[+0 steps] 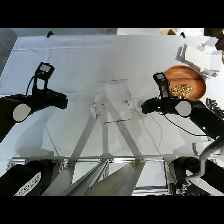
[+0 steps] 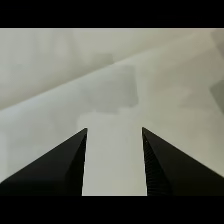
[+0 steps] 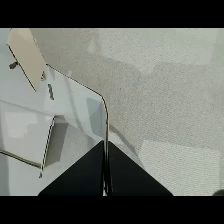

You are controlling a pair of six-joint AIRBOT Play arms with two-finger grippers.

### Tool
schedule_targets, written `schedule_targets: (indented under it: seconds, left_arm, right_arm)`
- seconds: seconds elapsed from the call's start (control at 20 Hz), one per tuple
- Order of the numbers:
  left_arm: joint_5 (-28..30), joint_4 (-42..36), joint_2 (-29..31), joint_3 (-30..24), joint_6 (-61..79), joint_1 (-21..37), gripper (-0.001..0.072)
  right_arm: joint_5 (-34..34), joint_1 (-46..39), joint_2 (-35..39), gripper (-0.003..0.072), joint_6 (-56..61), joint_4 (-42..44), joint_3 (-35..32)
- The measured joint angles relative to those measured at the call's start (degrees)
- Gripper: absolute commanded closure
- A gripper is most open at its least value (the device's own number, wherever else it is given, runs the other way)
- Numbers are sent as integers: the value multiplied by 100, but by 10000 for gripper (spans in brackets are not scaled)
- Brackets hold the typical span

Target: Fold the box and place the chain.

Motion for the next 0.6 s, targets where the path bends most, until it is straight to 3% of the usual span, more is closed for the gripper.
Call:
schedule_targets:
  seconds: [0.25,0.3,0.4,0.6]
  left_arm:
    - [-258,-717,-485,522,874,-127,311]
    - [-413,-896,-697,791,1093,-125,281]
    - [-835,-1429,-1196,1366,1696,-76,33]
    - [-1773,-2966,-2356,2345,3368,144,7]
  right_arm:
    - [2,0,0,673,0,0,0]
    - [2,0,0,673,0,0,0]
    - [2,0,0,673,0,0,0]
    - [4,0,0,673,0,0,0]
